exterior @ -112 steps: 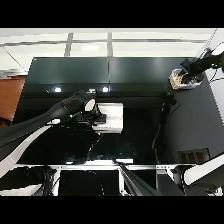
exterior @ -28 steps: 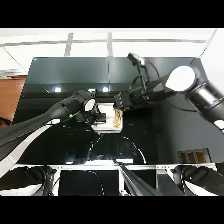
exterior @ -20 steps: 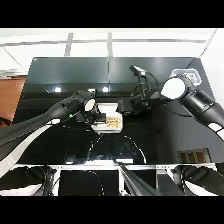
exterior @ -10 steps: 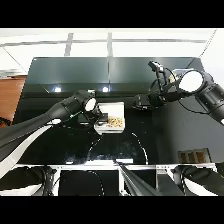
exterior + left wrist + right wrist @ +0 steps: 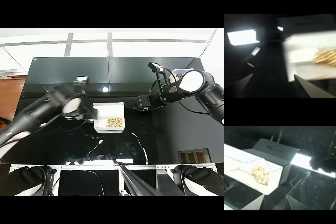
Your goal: Fold the box and place the chain.
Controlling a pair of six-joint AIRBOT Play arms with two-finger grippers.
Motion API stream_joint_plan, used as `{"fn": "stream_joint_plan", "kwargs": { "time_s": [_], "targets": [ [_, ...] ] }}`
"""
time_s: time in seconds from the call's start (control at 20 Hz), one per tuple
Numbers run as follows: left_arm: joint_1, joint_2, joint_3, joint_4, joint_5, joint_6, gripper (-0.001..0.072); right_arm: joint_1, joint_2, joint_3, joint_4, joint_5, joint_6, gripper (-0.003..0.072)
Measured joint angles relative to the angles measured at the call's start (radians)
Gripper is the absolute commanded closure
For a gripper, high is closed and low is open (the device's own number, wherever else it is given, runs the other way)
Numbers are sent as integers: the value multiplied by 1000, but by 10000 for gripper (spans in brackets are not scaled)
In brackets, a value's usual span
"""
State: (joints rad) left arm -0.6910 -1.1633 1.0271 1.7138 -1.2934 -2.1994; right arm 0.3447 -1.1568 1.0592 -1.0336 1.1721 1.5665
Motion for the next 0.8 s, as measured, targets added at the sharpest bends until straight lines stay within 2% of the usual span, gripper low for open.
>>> {"fn": "stream_joint_plan", "kwargs": {
  "time_s": [0.1,0.15,0.25,0.4,0.45,0.6,0.7,0.8],
  "targets": [
    [101,121,-129,18,3,15,130,-1,0,0,-8,0,0,362],
    [172,172,-201,-19,39,42,130,-1,0,0,-10,-1,0,362],
    [343,240,-354,-226,157,227,130,-1,0,0,-12,-7,0,362],
    [526,258,-502,-631,272,699,126,-1,0,0,-14,-19,0,362],
    [562,250,-531,-742,296,883,10,-1,0,0,-14,-22,0,362],
    [599,215,-582,-972,332,1505,-11,2,0,0,-15,-24,0,362],
    [571,201,-596,-1042,352,1860,-10,4,0,0,-15,-24,0,362],
    [521,183,-600,-1077,396,2112,-10,5,0,0,-15,-24,0,362]
  ]
}}
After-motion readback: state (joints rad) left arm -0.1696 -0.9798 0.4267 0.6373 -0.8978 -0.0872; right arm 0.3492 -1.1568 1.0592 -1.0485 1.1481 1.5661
